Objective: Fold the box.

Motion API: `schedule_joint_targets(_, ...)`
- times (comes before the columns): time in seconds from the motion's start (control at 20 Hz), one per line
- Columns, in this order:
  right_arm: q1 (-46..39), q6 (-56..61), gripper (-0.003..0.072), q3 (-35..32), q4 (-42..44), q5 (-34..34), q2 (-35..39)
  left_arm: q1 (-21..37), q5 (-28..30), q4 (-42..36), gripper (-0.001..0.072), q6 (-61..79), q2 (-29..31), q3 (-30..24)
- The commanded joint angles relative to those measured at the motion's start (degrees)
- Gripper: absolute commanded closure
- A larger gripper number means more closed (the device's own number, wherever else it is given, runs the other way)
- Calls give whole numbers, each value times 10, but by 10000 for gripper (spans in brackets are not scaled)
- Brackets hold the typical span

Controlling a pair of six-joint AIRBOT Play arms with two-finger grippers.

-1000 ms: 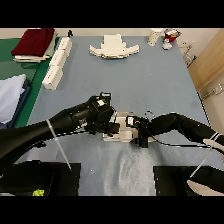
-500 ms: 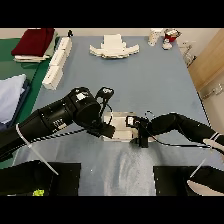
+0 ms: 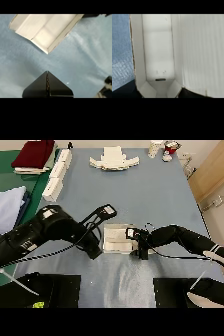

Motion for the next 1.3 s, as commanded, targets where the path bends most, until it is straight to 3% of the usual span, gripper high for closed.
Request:
schedule_joint_targets(0.0,0,0,182,0,0,0,0,101,25,-91,653,255,54,-72)
schedule_joint_targets(0.05,0,0,182,0,0,0,0,132,30,-126,254,306,53,-87)
schedule_joint_targets(0.1,0,0,182,0,0,0,0,155,48,-159,15,347,49,-101)
schedule_joint_targets(0.25,0,0,182,0,0,0,0,202,117,-237,11,480,24,-145)
schedule_joint_targets(0.4,0,0,182,0,0,0,0,214,197,-288,11,623,0,-187)
schedule_joint_targets(0.7,0,0,182,0,0,0,0,214,239,-499,12,913,-70,-254)
schedule_joint_targets(0.85,0,0,182,0,0,0,0,219,286,-507,12,889,-81,-263)
schedule_joint_targets(1.25,0,0,182,0,0,0,0,271,284,-485,12,826,-82,-263)
